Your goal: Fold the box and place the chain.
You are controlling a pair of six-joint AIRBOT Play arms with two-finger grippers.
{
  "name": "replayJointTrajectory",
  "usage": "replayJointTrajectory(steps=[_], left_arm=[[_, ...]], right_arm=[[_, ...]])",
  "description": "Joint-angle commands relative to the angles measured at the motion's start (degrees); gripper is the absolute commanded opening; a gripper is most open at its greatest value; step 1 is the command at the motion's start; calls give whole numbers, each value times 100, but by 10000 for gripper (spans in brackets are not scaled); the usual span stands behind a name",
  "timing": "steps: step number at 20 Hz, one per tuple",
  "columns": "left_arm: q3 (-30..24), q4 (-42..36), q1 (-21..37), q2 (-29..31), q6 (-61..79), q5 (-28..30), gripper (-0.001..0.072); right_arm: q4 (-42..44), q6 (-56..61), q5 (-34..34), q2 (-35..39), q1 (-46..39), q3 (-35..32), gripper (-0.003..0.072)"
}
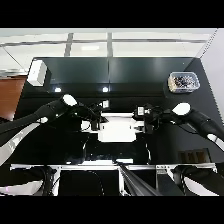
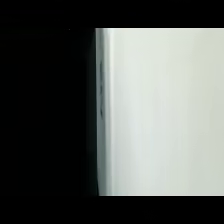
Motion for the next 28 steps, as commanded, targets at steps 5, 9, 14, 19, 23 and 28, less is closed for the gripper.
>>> replayJointTrajectory(steps=[5, 9, 14, 19, 23, 28], left_arm=[[4, 0, 0, -4, 9, 0, 25], [4, 0, 0, -4, 9, 2, 25], [4, 0, 0, -4, 9, 2, 25], [4, 31, -24, -4, 11, 2, 25], [4, 133, -83, -7, 7, 2, 25], [4, 131, -83, -7, -2, 4, 25]], right_arm=[[-1239, 1117, 824, 490, 459, -420, 702], [-485, 1261, -319, 487, 1220, -717, 703], [-98, 1259, -1005, 564, 1366, -588, 703], [-428, 1224, -782, 769, 931, -328, 703], [236, 570, -636, 713, 592, -330, 703], [509, 240, -323, 437, 299, -339, 703]])
